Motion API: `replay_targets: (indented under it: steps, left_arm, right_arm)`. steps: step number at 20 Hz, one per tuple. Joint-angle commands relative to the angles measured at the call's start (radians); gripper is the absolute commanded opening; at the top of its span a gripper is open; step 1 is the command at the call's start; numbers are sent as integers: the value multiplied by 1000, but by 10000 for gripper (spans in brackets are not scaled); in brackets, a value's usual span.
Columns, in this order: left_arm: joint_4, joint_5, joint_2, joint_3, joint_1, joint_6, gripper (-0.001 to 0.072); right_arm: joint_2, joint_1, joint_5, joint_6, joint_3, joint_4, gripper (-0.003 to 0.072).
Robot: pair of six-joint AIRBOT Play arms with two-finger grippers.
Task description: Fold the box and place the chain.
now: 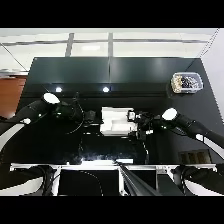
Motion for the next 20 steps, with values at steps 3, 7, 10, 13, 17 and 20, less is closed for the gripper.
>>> replay_targets:
  steps: [3, 7, 10, 13, 17, 20]
  left_arm:
    - [170, 146, 0, 62, -136, -184, 706]
    - [426, 151, 0, 103, -195, -372, 706]
    - [449, 171, 0, 105, -201, -428, 706]
    - [465, 164, 0, 109, -229, -480, 705]
    - [694, 154, -1, 179, -344, -711, 705]
    - [830, 122, -23, 244, -431, -873, 684]
  right_arm:
    - [-1, 1, -4, 4, 0, 1, 444]
    - [-1, 1, -6, 5, 0, 1, 444]
    - [-1, 1, -6, 5, 0, 1, 444]
    - [-1, 1, -6, 6, 0, 1, 444]
    - [-1, 1, -7, 6, 0, 1, 445]
    - [-1, 1, -7, 7, 0, 1, 444]
